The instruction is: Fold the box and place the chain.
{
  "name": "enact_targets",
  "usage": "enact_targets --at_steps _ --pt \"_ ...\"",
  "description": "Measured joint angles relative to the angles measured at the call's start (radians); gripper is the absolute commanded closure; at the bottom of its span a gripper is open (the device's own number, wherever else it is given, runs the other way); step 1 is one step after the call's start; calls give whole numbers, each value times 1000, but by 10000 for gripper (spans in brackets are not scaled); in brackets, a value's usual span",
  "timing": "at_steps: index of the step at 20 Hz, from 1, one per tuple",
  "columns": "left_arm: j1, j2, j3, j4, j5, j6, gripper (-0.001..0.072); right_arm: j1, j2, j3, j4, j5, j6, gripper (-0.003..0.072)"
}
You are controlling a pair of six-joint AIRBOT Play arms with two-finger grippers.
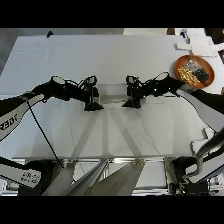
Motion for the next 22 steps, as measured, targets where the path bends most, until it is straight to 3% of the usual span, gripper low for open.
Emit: enact_targets --at_steps 2,3,5,7,22 --pt "-12 1 0 16 14 -6 15 0 0 0 0 2 0 280" --pt "-17 2 0 25 21 -8 60 0 0 0 -1 3 0 280" --pt "-21 3 0 28 26 -14 327 0 0 0 -1 6 1 280" --pt "-24 3 0 32 30 -14 492 0 0 0 -1 5 0 280" --pt "-27 4 0 43 34 -15 501 0 0 0 -1 2 -1 280"
